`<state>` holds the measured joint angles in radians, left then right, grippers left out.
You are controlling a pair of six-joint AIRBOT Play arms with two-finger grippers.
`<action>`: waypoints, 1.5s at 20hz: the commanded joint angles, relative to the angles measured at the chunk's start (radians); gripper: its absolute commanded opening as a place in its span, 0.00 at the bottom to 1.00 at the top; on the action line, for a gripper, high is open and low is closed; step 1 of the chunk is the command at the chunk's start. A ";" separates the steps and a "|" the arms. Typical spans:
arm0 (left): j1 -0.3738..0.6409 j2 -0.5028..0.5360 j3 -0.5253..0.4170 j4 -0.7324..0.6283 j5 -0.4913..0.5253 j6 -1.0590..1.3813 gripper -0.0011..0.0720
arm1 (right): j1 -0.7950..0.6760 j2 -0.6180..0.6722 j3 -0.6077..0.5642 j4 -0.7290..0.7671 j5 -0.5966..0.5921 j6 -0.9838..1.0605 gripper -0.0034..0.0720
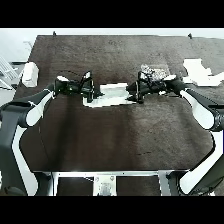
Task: Fold the box and place the chain.
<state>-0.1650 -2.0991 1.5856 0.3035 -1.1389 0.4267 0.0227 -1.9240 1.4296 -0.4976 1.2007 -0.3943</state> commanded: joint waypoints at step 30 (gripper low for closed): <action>0.000 0.000 0.000 0.000 0.003 0.000 0.04 | 0.068 -0.093 0.067 -0.008 0.047 -0.096 0.85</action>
